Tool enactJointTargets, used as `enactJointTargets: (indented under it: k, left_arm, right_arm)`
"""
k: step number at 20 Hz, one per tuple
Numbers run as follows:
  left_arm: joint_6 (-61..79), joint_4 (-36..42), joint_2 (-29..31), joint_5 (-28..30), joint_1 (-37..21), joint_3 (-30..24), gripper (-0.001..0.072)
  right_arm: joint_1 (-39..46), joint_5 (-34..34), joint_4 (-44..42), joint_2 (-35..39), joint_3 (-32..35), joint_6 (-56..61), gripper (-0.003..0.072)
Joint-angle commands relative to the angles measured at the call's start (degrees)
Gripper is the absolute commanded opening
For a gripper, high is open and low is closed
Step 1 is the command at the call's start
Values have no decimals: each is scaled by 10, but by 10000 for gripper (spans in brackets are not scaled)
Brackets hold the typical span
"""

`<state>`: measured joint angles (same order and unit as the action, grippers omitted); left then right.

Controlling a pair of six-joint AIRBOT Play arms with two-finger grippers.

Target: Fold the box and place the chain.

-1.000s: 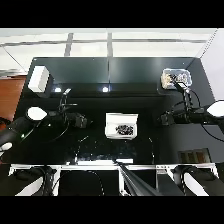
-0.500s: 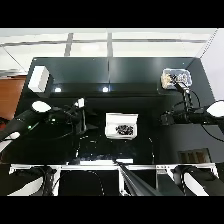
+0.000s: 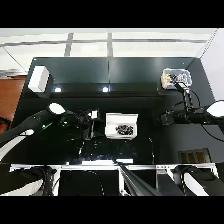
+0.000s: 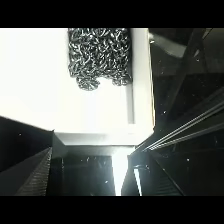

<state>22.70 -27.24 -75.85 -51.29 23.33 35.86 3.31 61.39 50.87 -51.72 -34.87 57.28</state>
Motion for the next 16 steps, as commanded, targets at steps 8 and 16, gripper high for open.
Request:
enactJointTargets:
  k: [8, 16]
  left_arm:
    - [-21, -3, -5, 52, 46, 3, 713]
    - [-27, 3, -5, 87, 80, 3, 546]
  right_arm:
    - [0, 0, 0, 1, 0, -1, 12]
    - [0, 0, 0, 1, 0, -1, 12]
